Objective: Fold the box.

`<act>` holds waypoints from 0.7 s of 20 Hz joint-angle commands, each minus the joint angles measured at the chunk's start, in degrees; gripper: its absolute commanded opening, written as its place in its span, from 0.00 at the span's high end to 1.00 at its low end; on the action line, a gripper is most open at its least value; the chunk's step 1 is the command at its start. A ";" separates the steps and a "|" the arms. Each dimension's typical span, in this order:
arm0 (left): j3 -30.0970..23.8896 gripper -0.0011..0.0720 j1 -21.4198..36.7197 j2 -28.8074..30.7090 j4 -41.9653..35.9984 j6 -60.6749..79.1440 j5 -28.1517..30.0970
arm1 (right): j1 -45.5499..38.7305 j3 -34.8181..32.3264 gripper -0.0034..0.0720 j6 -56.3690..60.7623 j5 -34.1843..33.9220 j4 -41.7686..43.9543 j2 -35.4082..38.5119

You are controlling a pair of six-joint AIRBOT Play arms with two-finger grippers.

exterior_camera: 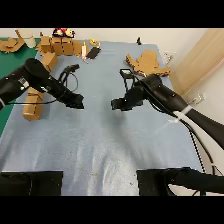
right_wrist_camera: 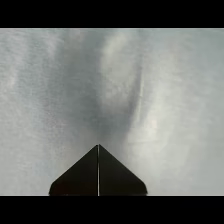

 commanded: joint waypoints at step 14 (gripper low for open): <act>0.04 0.97 -2.78 -1.73 -0.11 -0.92 -0.26 | -0.22 4.72 0.95 -2.86 -0.59 2.64 -5.51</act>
